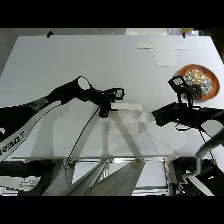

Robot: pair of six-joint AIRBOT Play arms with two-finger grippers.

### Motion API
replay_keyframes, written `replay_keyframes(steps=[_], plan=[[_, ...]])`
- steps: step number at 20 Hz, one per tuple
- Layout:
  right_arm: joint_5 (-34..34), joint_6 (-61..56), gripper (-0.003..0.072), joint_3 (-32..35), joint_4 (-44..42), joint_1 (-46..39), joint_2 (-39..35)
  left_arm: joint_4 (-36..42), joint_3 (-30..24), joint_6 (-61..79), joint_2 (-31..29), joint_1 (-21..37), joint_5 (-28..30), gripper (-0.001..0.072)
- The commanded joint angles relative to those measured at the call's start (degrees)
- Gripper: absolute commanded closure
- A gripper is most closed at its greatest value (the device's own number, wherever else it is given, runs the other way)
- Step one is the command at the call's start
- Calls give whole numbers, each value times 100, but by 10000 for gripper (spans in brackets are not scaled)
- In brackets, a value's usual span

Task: Fold the box and place the chain.

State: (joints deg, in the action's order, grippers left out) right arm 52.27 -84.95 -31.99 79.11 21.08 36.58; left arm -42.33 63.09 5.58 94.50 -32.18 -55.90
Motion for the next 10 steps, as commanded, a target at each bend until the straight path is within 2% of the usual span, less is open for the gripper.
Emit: replay_keyframes(steps=[1, 6, 10], plan=[[2, -2, 248, -4, -2, 4, 0, -258, 15, 0, -4, 4, -391, 707], [2, -2, 248, -4, -2, 4, 0, 87, 15, 2, -4, -4, 267, 705], [2, -2, 248, -4, -2, 4, 0, 101, 13, 2, 0, -4, 470, 706]])
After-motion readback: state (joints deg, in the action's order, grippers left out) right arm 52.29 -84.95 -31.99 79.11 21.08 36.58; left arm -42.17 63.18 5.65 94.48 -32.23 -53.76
